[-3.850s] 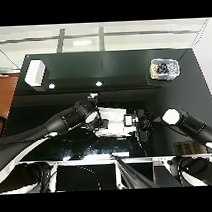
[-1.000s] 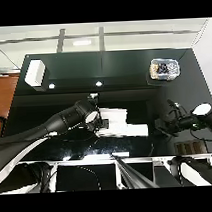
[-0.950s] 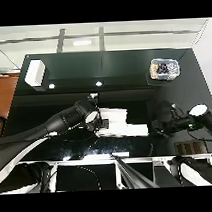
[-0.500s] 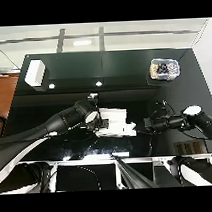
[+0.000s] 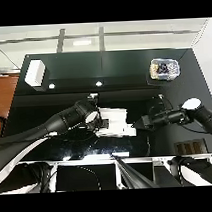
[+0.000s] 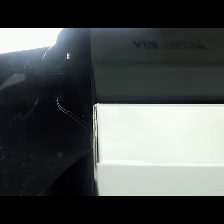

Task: Fold the box and place the chain.

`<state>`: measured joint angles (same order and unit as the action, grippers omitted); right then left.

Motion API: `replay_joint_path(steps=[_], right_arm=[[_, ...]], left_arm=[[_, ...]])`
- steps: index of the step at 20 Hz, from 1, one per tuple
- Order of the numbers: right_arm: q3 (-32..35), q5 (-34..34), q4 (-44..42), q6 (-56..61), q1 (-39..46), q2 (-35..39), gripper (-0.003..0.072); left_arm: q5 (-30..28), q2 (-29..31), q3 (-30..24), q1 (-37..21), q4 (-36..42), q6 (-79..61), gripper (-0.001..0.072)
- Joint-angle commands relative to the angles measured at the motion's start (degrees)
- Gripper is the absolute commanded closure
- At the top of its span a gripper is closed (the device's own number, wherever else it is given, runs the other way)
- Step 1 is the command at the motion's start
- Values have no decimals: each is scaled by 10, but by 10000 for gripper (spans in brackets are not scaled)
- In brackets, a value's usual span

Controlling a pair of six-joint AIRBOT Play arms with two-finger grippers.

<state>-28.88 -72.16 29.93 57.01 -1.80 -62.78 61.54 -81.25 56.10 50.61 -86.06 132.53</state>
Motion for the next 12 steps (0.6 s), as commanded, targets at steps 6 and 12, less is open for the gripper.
replay_joint_path(steps=[6, 12], right_arm=[[-50, -64, 131, 9, 228, 0, 669], [-19, -44, 187, 87, 213, -25, 670]], left_arm=[[0, 0, 0, 0, 0, -1, 683], [0, 0, 0, 0, 0, -1, 683]])
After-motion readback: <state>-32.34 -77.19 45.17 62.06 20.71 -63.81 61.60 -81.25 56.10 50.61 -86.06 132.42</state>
